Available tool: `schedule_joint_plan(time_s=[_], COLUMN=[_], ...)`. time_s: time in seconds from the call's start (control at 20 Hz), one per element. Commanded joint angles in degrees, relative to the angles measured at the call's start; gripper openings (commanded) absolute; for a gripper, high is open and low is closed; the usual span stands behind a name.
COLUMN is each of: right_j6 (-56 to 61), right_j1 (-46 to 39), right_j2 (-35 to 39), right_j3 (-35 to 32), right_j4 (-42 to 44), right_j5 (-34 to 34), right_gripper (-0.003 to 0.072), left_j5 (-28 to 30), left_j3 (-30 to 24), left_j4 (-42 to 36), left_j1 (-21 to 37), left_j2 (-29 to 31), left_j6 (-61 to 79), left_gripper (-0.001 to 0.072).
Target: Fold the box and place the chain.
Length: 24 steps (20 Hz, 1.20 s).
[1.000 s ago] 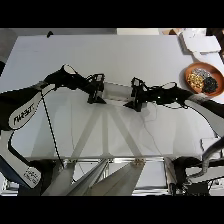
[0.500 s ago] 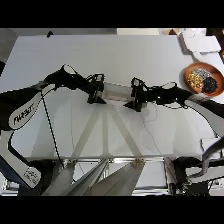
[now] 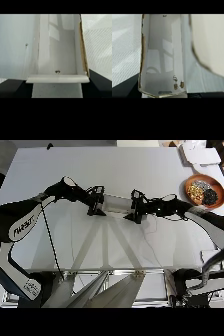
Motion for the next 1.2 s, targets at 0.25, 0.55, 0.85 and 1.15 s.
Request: schedule_joint_plan(time_s=[0.25, 0.55, 0.85, 1.15], right_j6=[0.0, 0.0, 1.4, 13.7], right_j1=[0.0, 0.0, 0.0, 0.0], right_j2=[0.1, 2.2, 8.2, 13.8], right_j3=[0.0, 0.0, 0.0, 0.0], right_j4=[0.0, -7.1, -15.8, -27.9], right_j5=[-2.4, -5.1, -5.2, -5.1], right_gripper=[0.0642, 0.0658, 0.0658, 0.0658], left_j5=[0.0, 0.0, 0.0, 0.0], left_j3=[0.0, 0.0, 0.0, 0.0], left_j4=[0.0, 0.0, 0.0, 0.0], left_j1=[0.0, 0.0, 0.0, 0.0], left_j2=[0.0, 0.0, 0.0, 0.0], left_j6=[0.0, 0.0, 0.0, 0.0], left_gripper=[0.0345, 0.0345, 0.0345, 0.0345])
